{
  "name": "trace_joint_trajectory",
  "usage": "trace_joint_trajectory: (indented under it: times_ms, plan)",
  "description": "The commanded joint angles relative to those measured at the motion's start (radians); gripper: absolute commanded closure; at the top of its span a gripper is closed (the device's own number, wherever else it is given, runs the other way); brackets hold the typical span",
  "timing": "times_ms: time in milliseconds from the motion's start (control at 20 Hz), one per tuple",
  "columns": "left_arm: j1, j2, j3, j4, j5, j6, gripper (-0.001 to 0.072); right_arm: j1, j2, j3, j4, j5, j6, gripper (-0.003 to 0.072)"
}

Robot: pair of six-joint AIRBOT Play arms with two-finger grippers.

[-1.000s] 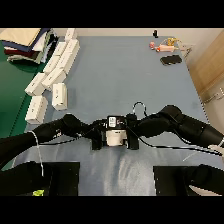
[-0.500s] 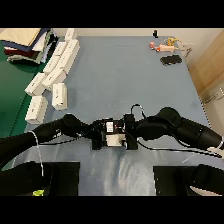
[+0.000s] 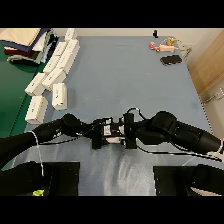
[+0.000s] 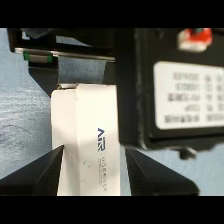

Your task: Fold the box.

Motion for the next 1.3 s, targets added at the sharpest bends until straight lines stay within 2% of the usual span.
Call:
trace_joint_trajectory:
  times_ms: [0, 850, 900, 950, 1000, 1250]
  plan:
    - [0.0, 0.0, 0.0, 0.002, -0.007, 0.002, 0.0183, 0.002, 0.0, 0.0, -0.025, 0.007, 0.016, 0.011]
    - [0.0, 0.0, 0.0, 0.002, -0.007, 0.002, 0.0183, 0.002, 0.039, 0.002, -0.009, 0.007, 0.026, 0.011]
    - [0.0, 0.0, 0.0, 0.002, -0.007, 0.002, 0.0183, 0.002, 0.039, 0.002, -0.009, 0.007, 0.031, 0.0118]
    - [0.0, 0.0, 0.0, 0.002, -0.007, 0.002, 0.0183, 0.002, 0.039, 0.002, -0.009, 0.006, 0.031, 0.0195]
    - [0.0, 0.0, 0.0, 0.002, -0.007, 0.002, 0.0183, 0.002, 0.038, 0.002, -0.009, 0.002, 0.031, 0.0235]
    - [0.0, 0.0, 0.0, 0.002, -0.007, 0.002, 0.0183, 0.003, 0.018, 0.001, 0.069, -0.053, 0.03, 0.0295]
